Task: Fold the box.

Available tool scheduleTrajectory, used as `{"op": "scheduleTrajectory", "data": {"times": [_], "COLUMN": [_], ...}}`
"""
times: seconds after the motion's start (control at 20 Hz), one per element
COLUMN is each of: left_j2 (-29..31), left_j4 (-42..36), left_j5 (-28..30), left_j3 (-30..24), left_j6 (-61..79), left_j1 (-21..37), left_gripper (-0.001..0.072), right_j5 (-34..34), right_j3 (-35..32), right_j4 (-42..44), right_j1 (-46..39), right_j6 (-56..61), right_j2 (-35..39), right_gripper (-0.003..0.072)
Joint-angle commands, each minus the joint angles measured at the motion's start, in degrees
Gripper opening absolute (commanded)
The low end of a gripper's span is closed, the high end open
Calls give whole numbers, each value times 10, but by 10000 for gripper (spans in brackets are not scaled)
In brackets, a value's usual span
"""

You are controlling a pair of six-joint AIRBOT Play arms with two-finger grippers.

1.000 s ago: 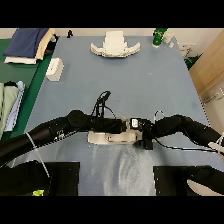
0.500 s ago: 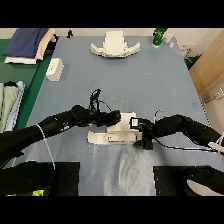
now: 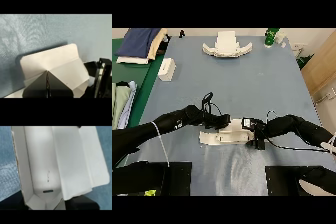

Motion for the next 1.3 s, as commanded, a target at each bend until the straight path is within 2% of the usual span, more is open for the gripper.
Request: {"op": "scheduleTrajectory", "data": {"times": [0.0,0.15,0.3,0.4,0.55,0.7,0.75,0.8,0.85,0.95,1.05,1.25], "left_j2": [50,141,232,275,312,325,325,324,323,314,292,210], "left_j4": [67,177,299,350,371,334,308,266,220,141,95,32], "left_j5": [-78,-165,-222,-257,-295,-314,-314,-301,-276,-229,-183,-148], "left_j3": [32,59,59,58,58,43,29,7,-21,-82,-134,-155], "left_j6": [14,14,15,39,154,334,383,441,495,645,753,873], "left_j1": [27,57,56,50,30,31,42,56,69,87,90,84], "left_gripper": [9,10,10,10,10,15,103,518,671,671,671,642], "right_j5": [0,0,0,0,0,0,0,0,0,0,0,0], "right_j3": [1,1,1,1,1,1,1,1,1,1,1,1], "right_j4": [0,0,0,0,0,0,0,0,0,0,0,0], "right_j1": [0,0,0,0,0,0,0,0,0,0,0,0], "right_j6": [0,0,0,0,0,0,0,0,0,0,0,0], "right_j2": [0,0,0,0,0,0,0,0,0,0,0,0], "right_gripper": [482,482,482,482,482,482,482,482,482,482,482,482]}}
